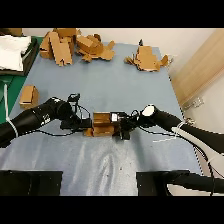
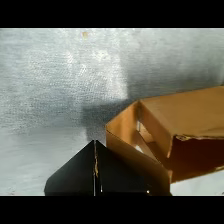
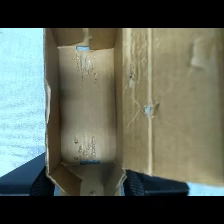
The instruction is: Fold the box.
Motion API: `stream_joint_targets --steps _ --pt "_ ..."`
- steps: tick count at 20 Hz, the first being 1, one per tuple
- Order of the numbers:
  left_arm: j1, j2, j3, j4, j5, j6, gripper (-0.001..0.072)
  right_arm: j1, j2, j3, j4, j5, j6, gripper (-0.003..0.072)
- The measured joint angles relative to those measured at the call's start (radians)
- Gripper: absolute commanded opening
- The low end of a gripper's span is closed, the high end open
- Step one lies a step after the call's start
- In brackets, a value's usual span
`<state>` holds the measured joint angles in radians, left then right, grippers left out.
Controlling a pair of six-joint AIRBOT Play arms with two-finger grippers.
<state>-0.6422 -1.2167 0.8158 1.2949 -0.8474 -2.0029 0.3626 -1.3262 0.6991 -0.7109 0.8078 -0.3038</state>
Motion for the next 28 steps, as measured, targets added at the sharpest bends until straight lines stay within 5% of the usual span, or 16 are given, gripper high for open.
stream_joint_targets --steps 9,28 --pt "-0.003 0.033 0.019 -0.117 0.032 0.02 0.0008 0.0 0.0 0.0 0.0 0.0 0.0 0.0488" --pt "0.001 0.046 0.055 -0.147 -0.024 0.056 0.001 0.0 0.0 0.0 0.0 0.0 0.0 0.0488"
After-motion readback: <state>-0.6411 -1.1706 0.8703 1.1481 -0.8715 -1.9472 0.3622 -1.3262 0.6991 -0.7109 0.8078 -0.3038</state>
